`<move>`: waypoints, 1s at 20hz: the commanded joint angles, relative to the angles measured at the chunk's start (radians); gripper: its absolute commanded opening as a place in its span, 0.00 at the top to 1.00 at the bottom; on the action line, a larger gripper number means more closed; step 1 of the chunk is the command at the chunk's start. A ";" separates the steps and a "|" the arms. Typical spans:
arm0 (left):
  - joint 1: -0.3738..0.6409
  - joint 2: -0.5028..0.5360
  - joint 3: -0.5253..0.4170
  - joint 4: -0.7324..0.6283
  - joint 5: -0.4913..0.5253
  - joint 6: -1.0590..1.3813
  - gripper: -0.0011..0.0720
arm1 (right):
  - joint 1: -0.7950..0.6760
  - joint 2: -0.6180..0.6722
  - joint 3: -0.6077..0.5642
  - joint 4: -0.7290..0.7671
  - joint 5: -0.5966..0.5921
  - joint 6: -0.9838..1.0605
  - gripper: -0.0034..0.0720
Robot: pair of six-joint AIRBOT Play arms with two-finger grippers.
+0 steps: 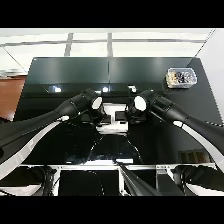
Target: Fold the box and place the chain.
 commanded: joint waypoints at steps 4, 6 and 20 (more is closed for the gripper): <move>0.000 0.000 0.000 0.001 0.003 0.000 0.95 | 0.055 -0.010 0.019 -0.109 0.076 0.153 0.49; 0.000 0.000 0.000 0.001 0.003 0.000 0.95 | 0.071 -0.018 0.019 -0.109 0.074 0.161 0.49; 0.000 0.000 0.000 0.001 0.003 0.000 0.95 | 0.090 -0.083 0.035 -0.119 0.076 0.195 0.66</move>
